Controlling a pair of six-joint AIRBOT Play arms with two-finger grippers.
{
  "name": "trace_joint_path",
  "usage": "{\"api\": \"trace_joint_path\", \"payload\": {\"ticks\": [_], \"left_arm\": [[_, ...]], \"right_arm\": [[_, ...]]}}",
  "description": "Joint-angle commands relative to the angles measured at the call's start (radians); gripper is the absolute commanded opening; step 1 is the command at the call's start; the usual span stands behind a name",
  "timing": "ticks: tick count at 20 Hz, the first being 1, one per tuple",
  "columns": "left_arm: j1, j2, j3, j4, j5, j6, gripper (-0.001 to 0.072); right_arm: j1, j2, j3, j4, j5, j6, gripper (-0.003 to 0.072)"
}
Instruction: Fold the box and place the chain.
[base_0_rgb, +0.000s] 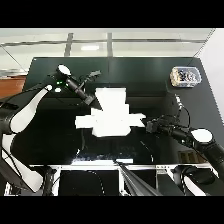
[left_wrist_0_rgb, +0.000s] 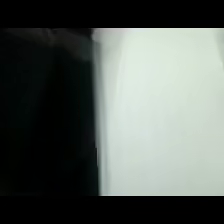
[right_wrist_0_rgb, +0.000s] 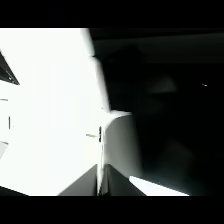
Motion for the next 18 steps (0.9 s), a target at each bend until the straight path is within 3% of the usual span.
{"api": "trace_joint_path", "payload": {"ticks": [1, 2, 4, 7, 8, 10, 12, 13, 15, 18], "left_arm": [[-0.002, 0.002, 0.003, 0.000, -0.021, 0.008, 0.0025], [-0.003, 0.006, 0.003, -0.011, -0.044, -0.010, 0.0024], [-0.005, 0.025, 0.002, 0.002, -0.060, -0.050, 0.0023], [-0.005, 0.112, -0.044, 0.009, -0.040, -0.057, 0.0022], [-0.007, 0.169, -0.091, 0.009, 0.009, -0.033, 0.0022], [-0.009, 0.317, -0.233, 0.010, 0.221, -0.010, 0.0022], [-0.012, 0.489, -0.431, -0.035, 0.513, 0.068, 0.0024], [-0.024, 0.553, -0.515, -0.071, 0.612, 0.167, 0.0024], [-0.067, 0.630, -0.621, -0.059, 0.659, 0.475, 0.0025], [-0.153, 0.624, -0.669, -0.041, 0.641, 0.710, 0.0025]], "right_arm": [[0.000, 0.001, 0.003, -0.004, -0.031, -0.001, 0.0527], [-0.004, 0.001, 0.014, -0.011, -0.056, -0.002, 0.0652], [-0.046, 0.001, 0.079, -0.116, -0.038, -0.002, 0.0652], [-0.123, 0.001, 0.251, -0.414, 0.149, 0.000, 0.0652], [-0.134, 0.001, 0.307, -0.513, 0.214, -0.001, 0.0651], [-0.134, 0.001, 0.367, -0.650, 0.281, -0.001, 0.0652], [-0.135, 0.001, 0.374, -0.627, 0.290, 0.003, 0.0651], [-0.135, 0.001, 0.374, -0.603, 0.289, 0.003, 0.0652], [-0.134, 0.001, 0.374, -0.547, 0.291, 0.003, 0.0652], [-0.134, 0.001, 0.373, -0.459, 0.335, 0.011, 0.0651]]}}
